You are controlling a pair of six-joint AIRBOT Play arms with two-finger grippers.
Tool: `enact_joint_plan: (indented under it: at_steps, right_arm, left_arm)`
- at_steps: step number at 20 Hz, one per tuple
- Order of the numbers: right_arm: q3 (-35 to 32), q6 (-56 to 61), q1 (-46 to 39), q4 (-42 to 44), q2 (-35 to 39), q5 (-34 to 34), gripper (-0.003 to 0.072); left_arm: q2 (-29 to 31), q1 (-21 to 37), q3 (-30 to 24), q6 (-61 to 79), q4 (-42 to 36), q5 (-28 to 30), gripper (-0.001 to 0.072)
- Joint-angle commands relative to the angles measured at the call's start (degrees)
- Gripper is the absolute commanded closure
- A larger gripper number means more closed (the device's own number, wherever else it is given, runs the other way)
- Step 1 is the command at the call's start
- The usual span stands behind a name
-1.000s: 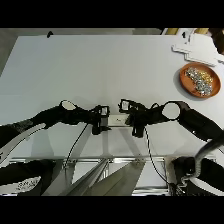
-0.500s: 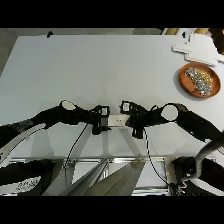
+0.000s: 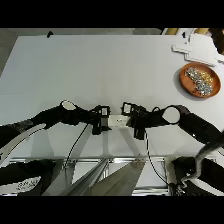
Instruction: Fold the box and place the chain.
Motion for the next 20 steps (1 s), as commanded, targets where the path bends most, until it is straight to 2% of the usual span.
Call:
enact_joint_plan:
  at_steps: [1,4,6,8,10,13,16,20]
  right_arm:
    - [0.2,1.5,-2.9,1.4,7.2,-0.8,0.0668]
    - [0.2,10.7,-9.4,-2.6,14.0,3.2,0.0668]
    - [0.2,23.1,-13.9,-11.3,16.0,7.0,0.0668]
    - [0.1,40.1,-17.3,-21.6,16.1,7.4,0.0668]
    - [0.1,50.8,-20.1,-29.1,16.1,9.0,0.0668]
    - [-1.1,54.5,-24.9,-34.1,16.0,10.9,0.0668]
    - [-4.5,54.7,-29.6,-33.7,16.0,12.1,0.0668]
    - [-6.6,54.6,-30.9,-33.4,16.0,15.6,0.0668]
  left_arm:
    - [0.0,0.0,0.0,0.2,0.1,0.0,0.0662]
    - [0.0,0.0,0.0,0.2,0.1,0.0,0.0662]
    - [0.0,0.0,0.0,0.2,0.1,0.0,0.0662]
    - [0.0,0.0,0.0,0.2,0.1,0.0,0.0662]
    - [0.0,0.0,0.0,0.2,0.1,0.0,0.0662]
    - [0.0,0.0,0.0,0.2,0.1,0.0,0.0662]
    - [0.0,0.0,0.0,0.2,0.1,0.0,0.0662]
    - [0.0,0.0,0.0,0.2,0.1,0.0,0.0662]
